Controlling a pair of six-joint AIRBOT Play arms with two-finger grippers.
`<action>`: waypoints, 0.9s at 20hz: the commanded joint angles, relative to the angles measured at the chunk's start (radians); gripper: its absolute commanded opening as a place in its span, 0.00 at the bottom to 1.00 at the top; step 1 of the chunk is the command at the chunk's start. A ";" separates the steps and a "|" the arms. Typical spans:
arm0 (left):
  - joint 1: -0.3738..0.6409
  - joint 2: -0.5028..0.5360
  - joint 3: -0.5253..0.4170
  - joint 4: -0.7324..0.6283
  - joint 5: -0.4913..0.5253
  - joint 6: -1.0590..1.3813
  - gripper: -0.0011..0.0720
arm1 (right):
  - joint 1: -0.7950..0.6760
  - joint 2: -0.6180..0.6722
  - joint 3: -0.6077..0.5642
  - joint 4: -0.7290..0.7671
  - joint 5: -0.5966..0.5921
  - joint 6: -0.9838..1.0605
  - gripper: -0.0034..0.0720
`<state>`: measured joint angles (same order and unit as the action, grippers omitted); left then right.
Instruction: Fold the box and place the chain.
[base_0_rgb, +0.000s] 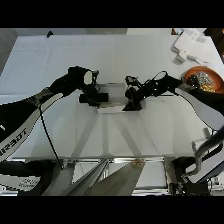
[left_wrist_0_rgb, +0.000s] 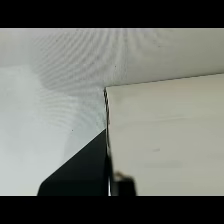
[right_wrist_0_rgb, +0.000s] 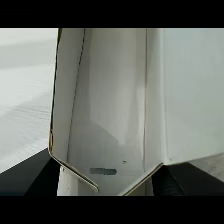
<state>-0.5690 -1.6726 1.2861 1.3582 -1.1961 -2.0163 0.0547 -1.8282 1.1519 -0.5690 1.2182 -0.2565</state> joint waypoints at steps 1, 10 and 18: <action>-0.001 -0.001 0.001 -0.003 0.045 0.001 0.02 | 0.000 0.000 0.001 -0.002 -0.003 -0.003 0.58; 0.044 0.049 0.001 -0.029 0.054 0.084 0.79 | 0.000 0.000 0.001 -0.002 -0.003 -0.003 0.58; 0.251 0.202 0.000 -0.206 -0.164 0.570 0.79 | 0.000 0.000 0.001 -0.002 -0.003 -0.003 0.58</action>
<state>-0.3912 -1.5227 1.2861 1.2106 -1.2640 -1.6848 0.0547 -1.8282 1.1519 -0.5716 1.2152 -0.2592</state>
